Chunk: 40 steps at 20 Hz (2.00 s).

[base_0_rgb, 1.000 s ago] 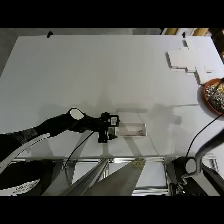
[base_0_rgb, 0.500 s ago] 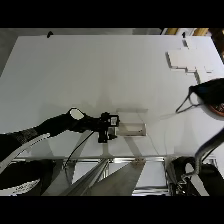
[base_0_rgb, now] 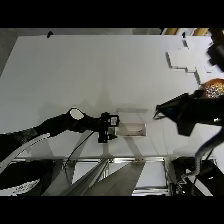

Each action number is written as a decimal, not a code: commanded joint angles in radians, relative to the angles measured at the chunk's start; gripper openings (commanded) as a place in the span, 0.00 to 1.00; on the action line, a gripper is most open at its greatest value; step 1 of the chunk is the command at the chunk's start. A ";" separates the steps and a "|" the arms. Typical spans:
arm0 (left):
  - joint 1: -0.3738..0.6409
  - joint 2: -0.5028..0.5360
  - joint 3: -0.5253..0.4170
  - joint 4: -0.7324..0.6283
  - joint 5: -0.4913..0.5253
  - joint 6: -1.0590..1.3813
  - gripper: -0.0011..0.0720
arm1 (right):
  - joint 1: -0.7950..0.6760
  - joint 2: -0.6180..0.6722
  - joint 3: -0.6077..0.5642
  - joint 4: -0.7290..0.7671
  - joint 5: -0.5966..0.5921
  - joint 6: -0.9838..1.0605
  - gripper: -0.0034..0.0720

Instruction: Fold the box and place the chain.

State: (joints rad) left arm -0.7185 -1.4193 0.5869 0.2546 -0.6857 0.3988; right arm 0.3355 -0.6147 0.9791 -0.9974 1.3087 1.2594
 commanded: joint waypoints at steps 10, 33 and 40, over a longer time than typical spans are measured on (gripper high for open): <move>0.000 0.000 0.000 0.000 0.000 0.000 0.47 | 0.404 -0.230 -0.214 -0.080 -0.274 -0.001 0.07; 0.000 0.000 0.000 0.000 0.000 0.000 0.47 | 0.222 -0.190 -0.120 -0.386 -0.067 -0.201 0.32; 0.000 0.000 0.000 0.000 0.000 0.000 0.47 | 0.095 -0.219 -0.240 -0.383 -0.012 -0.509 0.19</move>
State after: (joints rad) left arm -0.7185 -1.4193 0.5869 0.2543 -0.6853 0.3988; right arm 0.4690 -0.8207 0.7940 -1.3739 1.2667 0.9100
